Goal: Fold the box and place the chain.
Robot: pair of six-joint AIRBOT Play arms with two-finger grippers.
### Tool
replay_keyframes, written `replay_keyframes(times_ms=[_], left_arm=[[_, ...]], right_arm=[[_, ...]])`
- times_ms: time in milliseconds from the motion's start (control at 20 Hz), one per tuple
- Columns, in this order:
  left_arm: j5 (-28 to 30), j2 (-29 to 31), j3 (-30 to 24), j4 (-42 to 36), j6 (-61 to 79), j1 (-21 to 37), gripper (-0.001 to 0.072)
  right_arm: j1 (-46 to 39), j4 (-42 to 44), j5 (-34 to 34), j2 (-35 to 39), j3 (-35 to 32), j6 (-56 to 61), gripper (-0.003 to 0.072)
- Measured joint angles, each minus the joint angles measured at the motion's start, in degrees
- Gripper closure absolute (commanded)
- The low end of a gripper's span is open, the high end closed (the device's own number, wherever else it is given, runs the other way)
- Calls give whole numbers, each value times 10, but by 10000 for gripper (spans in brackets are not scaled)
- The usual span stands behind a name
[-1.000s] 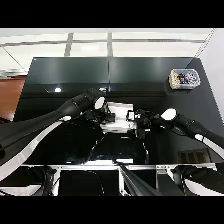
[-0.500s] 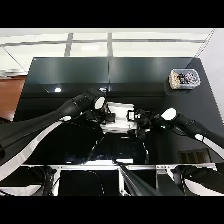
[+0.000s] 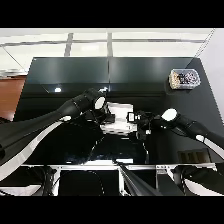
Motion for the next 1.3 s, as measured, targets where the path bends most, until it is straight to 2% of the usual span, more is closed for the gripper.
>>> replay_keyframes(times_ms=[400, 450, 500, 600, 650, 700, 950, 1250, 1300], left_arm=[[-3, 0, 0, 18, -25, 0, 684], [-3, 0, 0, 20, -28, 0, 684], [-3, 0, 0, 22, -30, 0, 684], [-2, 0, 0, 24, -32, 0, 684], [-2, 0, 0, 25, -34, 0, 684], [-2, 0, 0, 25, -34, 0, 684], [-2, 0, 0, 27, -36, 0, 683], [-2, 0, 0, 28, -36, 0, 683], [-2, 0, 0, 28, -36, 0, 683]], right_arm=[[-9, -47, -1, 49, 0, 10, 60], [-10, -50, -4, 50, 0, 10, 102], [-10, -52, -6, 51, 0, 10, 211], [-10, -54, -7, 52, 0, 11, 230], [-9, -54, -7, 53, 0, 11, 426], [-7, -53, -7, 53, 0, 11, 498], [-1, -16, -8, 44, 0, 12, 498], [9, 93, -11, 10, 0, 12, 501], [10, 101, -11, 7, 0, 13, 596]])
